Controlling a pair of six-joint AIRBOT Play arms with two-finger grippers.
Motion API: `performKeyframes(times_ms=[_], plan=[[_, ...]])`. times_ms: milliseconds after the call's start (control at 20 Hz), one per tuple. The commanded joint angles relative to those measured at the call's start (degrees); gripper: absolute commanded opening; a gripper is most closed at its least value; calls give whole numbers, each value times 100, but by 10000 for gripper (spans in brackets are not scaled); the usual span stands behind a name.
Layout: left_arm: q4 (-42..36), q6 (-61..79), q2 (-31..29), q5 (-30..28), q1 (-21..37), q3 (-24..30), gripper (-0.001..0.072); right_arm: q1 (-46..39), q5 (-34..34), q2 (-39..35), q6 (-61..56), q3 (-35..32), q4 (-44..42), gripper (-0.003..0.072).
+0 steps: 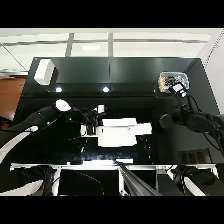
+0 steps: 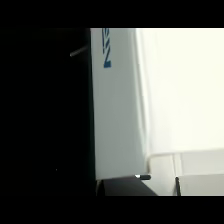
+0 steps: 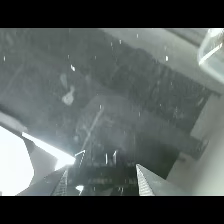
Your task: Fold the box and place the chain.
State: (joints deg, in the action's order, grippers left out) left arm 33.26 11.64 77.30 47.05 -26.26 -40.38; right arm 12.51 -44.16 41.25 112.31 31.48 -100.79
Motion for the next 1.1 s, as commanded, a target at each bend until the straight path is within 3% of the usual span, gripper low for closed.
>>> performKeyframes(times_ms=[0,450,550,800,1050], plan=[[166,-35,70,-57,4,20,25,52,391,46,0,4,-151,484],[684,-459,240,-81,-85,15,26,219,210,304,404,2,-608,494],[678,-457,240,-90,-85,-2,26,437,214,424,763,2,-634,703],[680,-455,240,-74,-85,-35,27,822,144,693,2653,-2,-796,703],[680,-457,240,-68,-85,-35,27,1062,-297,809,4380,-365,-2061,702]])
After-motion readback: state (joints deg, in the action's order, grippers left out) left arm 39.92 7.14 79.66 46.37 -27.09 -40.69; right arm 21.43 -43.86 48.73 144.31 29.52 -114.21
